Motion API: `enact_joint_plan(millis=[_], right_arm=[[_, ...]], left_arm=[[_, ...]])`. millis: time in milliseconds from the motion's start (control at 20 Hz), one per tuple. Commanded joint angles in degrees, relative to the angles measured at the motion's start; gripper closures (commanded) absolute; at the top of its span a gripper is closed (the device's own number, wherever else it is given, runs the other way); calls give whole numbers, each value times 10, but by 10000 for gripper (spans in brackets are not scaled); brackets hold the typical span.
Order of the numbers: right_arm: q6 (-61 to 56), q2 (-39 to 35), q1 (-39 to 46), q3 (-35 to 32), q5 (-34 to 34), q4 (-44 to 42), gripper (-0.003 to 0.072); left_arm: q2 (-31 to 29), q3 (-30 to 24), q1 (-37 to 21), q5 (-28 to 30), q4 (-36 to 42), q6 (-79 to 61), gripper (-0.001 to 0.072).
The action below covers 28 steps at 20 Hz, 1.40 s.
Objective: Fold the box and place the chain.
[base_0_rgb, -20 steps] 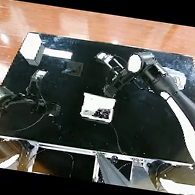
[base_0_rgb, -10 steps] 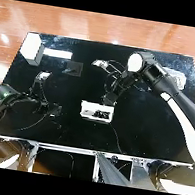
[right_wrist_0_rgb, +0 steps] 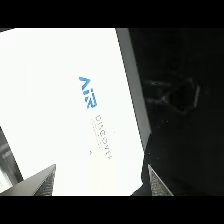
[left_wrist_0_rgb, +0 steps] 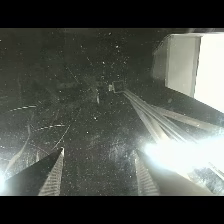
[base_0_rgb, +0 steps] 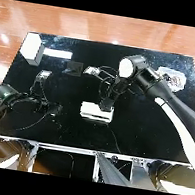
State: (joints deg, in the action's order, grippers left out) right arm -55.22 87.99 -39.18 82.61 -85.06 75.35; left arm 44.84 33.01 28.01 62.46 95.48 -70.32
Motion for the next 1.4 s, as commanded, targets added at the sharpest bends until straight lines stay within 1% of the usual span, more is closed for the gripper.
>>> enact_joint_plan(millis=[0, 200, 400, 550, 800, 1000, 1050, 1350], right_arm=[[-9, 0, -25, 0, 8, 28, 15], [-9, 0, -42, 0, 38, 29, 14], [17, 0, -46, -1, 59, 31, 14], [56, 0, -48, -14, 54, 29, 13], [60, 1, -49, -39, 56, 29, 12], [61, 4, -49, -40, 67, 29, 10], [60, 6, -50, -40, 67, 29, -25], [57, 8, -67, -40, 73, 26, -26]], left_arm=[[0, 0, 0, -1, 0, 0, 164], [0, 0, -1, -2, -6, 0, 164], [0, 0, -2, 10, -62, 2, 164], [0, 0, -2, 14, -61, 2, 164], [0, 0, -2, 21, -65, 2, 164], [0, 0, -2, 20, -65, 2, 164], [0, 0, -2, 20, -65, 2, 164], [0, 0, -2, 16, -65, 2, 164]])
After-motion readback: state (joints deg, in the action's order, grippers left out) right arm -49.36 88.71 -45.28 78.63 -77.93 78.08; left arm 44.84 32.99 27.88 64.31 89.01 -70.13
